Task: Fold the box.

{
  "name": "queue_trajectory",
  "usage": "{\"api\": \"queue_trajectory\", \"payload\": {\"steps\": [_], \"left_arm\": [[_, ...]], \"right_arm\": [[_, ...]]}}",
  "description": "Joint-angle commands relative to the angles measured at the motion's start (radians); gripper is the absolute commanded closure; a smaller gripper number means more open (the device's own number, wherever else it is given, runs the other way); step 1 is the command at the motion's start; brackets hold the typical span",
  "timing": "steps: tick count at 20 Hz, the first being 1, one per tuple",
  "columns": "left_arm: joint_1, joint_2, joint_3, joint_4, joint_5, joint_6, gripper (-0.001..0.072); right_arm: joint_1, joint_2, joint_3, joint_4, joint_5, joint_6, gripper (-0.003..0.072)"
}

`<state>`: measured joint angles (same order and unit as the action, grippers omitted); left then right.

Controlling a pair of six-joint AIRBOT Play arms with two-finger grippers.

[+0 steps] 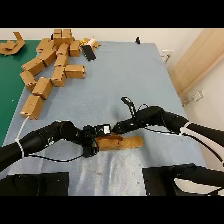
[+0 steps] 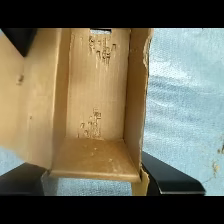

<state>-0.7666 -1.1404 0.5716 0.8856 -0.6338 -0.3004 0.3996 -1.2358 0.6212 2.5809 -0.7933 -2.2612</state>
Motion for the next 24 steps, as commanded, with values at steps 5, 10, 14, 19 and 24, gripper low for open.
{"api": "queue_trajectory", "payload": {"steps": [5,10,14,19,24], "left_arm": [[0.0,0.0,0.001,0.001,0.003,0.0,0.0185],[0.0,0.0,0.001,0.001,0.003,0.0,0.0185],[0.0,0.0,0.001,0.001,0.003,0.0,0.0184],[0.0,0.0,0.001,0.001,0.003,0.0,0.0184],[0.0,0.0,0.001,0.001,0.003,0.0,0.0184]], "right_arm": [[-0.034,0.227,0.056,-0.374,-0.05,0.219,0.0682],[0.031,0.423,-0.03,-0.526,-0.26,0.338,0.0683],[0.225,0.585,-0.165,-0.563,-0.362,0.206,0.068],[0.285,0.58,-0.216,-0.675,-0.07,-0.019,0.0232],[0.285,0.465,-0.215,-0.789,0.099,-0.056,0.0232]]}}
